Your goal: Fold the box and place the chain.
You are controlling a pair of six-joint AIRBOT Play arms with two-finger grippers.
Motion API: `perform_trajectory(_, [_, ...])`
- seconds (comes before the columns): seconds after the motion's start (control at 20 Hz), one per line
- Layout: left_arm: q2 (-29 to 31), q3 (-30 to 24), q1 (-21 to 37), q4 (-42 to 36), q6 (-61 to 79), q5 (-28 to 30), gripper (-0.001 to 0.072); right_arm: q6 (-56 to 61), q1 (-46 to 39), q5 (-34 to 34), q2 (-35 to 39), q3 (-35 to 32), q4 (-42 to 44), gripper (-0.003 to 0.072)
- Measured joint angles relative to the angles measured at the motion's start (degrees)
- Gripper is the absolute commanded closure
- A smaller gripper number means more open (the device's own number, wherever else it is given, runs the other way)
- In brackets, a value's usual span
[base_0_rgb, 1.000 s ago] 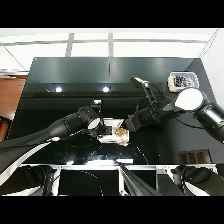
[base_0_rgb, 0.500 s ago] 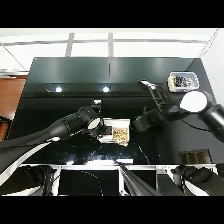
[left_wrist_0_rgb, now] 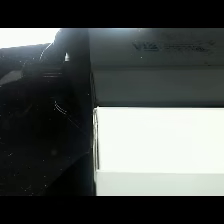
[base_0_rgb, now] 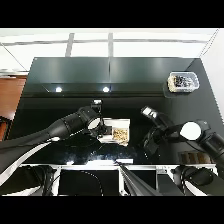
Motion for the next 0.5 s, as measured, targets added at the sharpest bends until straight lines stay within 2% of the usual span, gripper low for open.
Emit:
perform_trajectory(0.3, [0.0,0.0,0.0,0.0,0.0,0.0,0.068,-10.91,7.54,-11.41,-2.16,-3.52,0.94,0.007])
perform_trajectory(0.5, [0.0,0.0,0.0,0.0,0.0,0.02,0.068,-17.64,10.27,-14.32,-4.22,-3.96,5.53,0.0071])
